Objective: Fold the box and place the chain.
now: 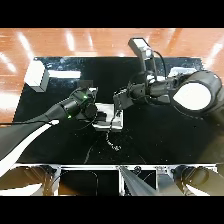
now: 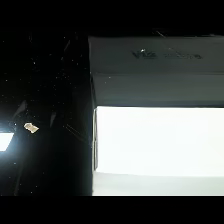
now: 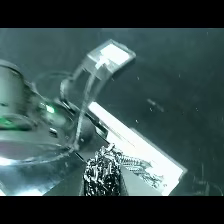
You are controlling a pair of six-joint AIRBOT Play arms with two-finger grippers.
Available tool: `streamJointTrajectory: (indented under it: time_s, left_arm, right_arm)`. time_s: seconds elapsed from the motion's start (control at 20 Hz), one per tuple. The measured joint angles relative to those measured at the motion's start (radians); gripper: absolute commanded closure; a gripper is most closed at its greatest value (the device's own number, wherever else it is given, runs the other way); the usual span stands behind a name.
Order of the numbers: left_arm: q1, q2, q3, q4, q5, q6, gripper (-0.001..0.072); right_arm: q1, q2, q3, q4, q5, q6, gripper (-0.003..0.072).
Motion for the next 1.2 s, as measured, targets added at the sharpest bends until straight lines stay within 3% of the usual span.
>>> streamJointTrajectory:
  time_s: [0.35, 0.4, 0.45, 0.8, 0.95, 1.1, 1.2]
  left_arm:
    - [0.0, 0.0, 0.0, 0.0, 0.0, 0.0, 0.0683]
    - [0.0, 0.0, 0.0, 0.0, -0.001, 0.0, 0.0683]
    - [0.0, 0.0, 0.0, 0.0, 0.0, 0.0, 0.0683]
    - [0.0, 0.0, 0.0, 0.0, -0.001, 0.0, 0.0683]
    - [0.0, 0.0, 0.0, 0.0, -0.001, 0.0, 0.0683]
    - [0.0, 0.0, 0.0, 0.0, -0.001, 0.0, 0.0683]
    - [0.0, 0.0, 0.0, 0.0, -0.001, 0.0, 0.0683]
  right_arm:
    - [0.0, -0.072, -0.019, 0.031, 0.005, 0.003, 0.0652]
    - [0.0, -0.078, -0.02, 0.036, 0.01, 0.003, 0.0382]
    - [0.0, -0.083, -0.02, 0.042, 0.017, 0.003, 0.0014]
    - [-0.018, -0.074, -0.031, 0.003, 0.177, 0.003, 0.0043]
    - [-0.032, -0.015, -0.138, -0.004, 0.232, 0.016, 0.0043]
    - [-0.021, 0.026, -0.326, 0.096, 0.159, 0.032, 0.0044]
    - [0.008, 0.034, -0.445, 0.187, 0.009, 0.044, 0.0044]
